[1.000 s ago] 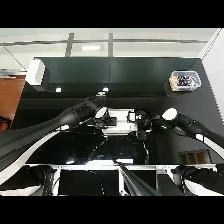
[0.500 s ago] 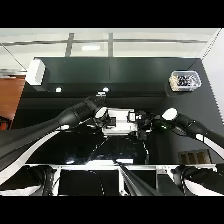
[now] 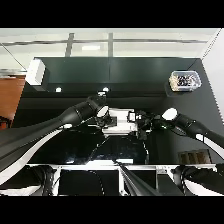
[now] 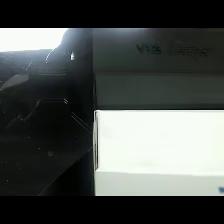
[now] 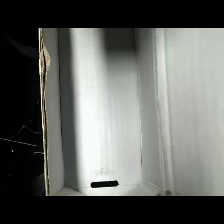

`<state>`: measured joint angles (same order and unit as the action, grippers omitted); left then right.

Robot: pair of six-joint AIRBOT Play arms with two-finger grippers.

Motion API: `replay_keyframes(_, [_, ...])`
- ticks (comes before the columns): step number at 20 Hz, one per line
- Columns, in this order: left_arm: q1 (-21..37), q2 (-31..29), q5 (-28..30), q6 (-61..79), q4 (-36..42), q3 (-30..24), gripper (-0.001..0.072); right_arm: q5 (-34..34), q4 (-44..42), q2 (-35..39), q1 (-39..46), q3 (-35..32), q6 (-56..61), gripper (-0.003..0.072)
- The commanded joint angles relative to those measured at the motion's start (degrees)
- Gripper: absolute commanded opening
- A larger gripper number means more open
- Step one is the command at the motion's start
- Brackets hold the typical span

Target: Fold the box and place the chain.

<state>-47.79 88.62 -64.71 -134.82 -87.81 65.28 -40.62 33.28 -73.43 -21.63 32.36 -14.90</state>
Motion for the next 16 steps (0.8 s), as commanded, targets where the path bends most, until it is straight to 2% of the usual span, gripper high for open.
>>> replay_keyframes(1, [0.1, 0.3, -0.5, 0.0, -0.3, 0.3, 0.0025, 0.7, 0.0, 0.2, 0.2, 0.0, 2.7, 0.0604])
replay_keyframes(2, [0.3, 0.3, -0.6, 0.5, -0.6, 0.5, 0.0025, 0.5, 0.1, 0.8, 0.5, 0.0, 3.8, 0.0661])
replay_keyframes(7, [0.8, 0.3, -0.4, 1.3, -1.1, 0.7, 0.0026, -6.0, 6.2, 7.3, 3.9, 0.0, 6.6, 0.0661])
replay_keyframes(9, [0.8, 0.3, -0.3, 1.3, -1.1, 0.7, 0.0026, -6.8, 6.2, 7.8, 4.2, 0.0, 6.4, 0.0649])
replay_keyframes(10, [0.8, 0.3, -0.3, 1.3, -1.1, 0.7, 0.0026, -6.8, 6.1, 7.7, 3.8, 0.0, 6.0, 0.0558])
replay_keyframes(11, [0.8, 0.3, -0.3, 1.3, -1.1, 0.7, 0.0026, -6.6, 6.1, 7.7, 3.4, 0.0, 5.7, 0.0532])
replay_keyframes(13, [0.8, 0.3, -0.3, 1.3, -1.1, 0.7, 0.0027, -6.5, 5.9, 7.7, 2.4, 0.0, 5.2, 0.0413])
replay_keyframes(14, [0.8, 0.3, -0.3, 1.3, -1.1, 0.7, 0.0027, -6.5, 5.9, 7.6, 1.7, 0.0, 5.2, 0.0326])
replay_keyframes(15, [0.8, 0.3, -0.3, 1.3, -1.1, 0.7, 0.0027, -6.4, 5.8, 7.6, 1.1, 0.0, 5.2, 0.0158])
replay_keyframes(16, [0.8, 0.3, -0.3, 1.3, -1.1, 0.7, 0.0028, -5.4, 5.6, 7.4, 0.4, 0.0, 5.3, 0.0155])
